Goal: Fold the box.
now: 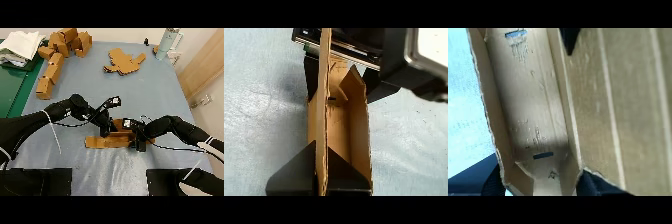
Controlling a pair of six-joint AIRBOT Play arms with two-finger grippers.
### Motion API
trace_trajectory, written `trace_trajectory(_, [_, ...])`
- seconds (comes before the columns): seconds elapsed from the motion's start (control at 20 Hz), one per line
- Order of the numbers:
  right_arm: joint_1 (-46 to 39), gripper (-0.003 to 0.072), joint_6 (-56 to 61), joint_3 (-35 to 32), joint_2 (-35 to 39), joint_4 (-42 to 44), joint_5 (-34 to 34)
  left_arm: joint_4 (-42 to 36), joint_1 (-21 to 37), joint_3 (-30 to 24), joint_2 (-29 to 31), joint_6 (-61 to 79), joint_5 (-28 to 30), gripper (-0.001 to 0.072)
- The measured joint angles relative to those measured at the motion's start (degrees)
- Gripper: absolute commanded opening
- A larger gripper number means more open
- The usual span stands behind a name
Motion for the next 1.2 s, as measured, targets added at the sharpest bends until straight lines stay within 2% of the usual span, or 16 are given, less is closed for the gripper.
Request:
trace_trajectory(0.05, [0.0,0.0468,0.0,0.0,0.0,0.0,0.0,0.0,0.2,0.0,0.0,0.0,0.1,0.0104])
trace_trajectory(0.1, [0.0,0.0468,0.0,0.0,0.0,0.0,0.0,0.1,0.2,0.0,0.0,0.0,0.4,0.0344])
trace_trajectory(0.15, [0.0,0.0469,0.0,0.0,0.0,0.0,0.0,0.6,0.3,-0.1,-0.1,-0.5,0.5,0.0371])
trace_trajectory(0.35, [0.0,0.0468,0.0,0.0,0.0,0.0,-0.2,0.2,1.0,0.0,0.1,-3.0,0.3,0.0383])
trace_trajectory(0.45, [0.0,0.0468,0.0,0.0,0.0,0.0,-0.1,0.4,1.7,0.0,0.8,-4.3,0.5,0.0686])
trace_trajectory(0.6, [0.0,0.0468,0.0,0.0,0.0,-0.1,-0.1,3.5,3.9,0.2,3.6,-11.3,0.5,0.0697])
trace_trajectory(0.75, [0.0,0.0468,0.0,0.0,0.0,-0.1,-0.1,11.5,6.2,0.5,8.0,-23.4,-3.0,0.0693])
trace_trajectory(0.8, [0.0,0.0468,0.0,0.0,0.0,-0.1,-0.1,14.2,6.8,0.6,9.2,-27.6,-4.8,0.0617])
trace_trajectory(0.85, [0.0,0.0468,0.0,0.0,0.0,-0.1,-0.1,16.4,7.0,0.7,10.3,-32.4,-6.9,0.0372])
trace_trajectory(0.9, [0.0,0.0468,0.0,0.0,0.0,-0.1,-0.1,17.7,7.0,0.7,11.1,-37.0,-10.0,0.0001])
trace_trajectory(1.0, [0.0,0.0468,0.0,0.0,0.0,-0.2,-0.1,19.2,6.4,0.7,12.1,-46.3,-14.1,0.0013])
trace_trajectory(1.1, [0.0,0.0468,0.0,0.0,0.0,-0.5,-0.1,16.9,4.7,0.6,12.4,-53.4,-16.8,0.0013])
trace_trajectory(1.2, [0.0,0.0468,0.0,0.0,0.0,-0.7,-0.1,12.3,3.0,0.7,11.8,-57.4,-15.4,0.0013])
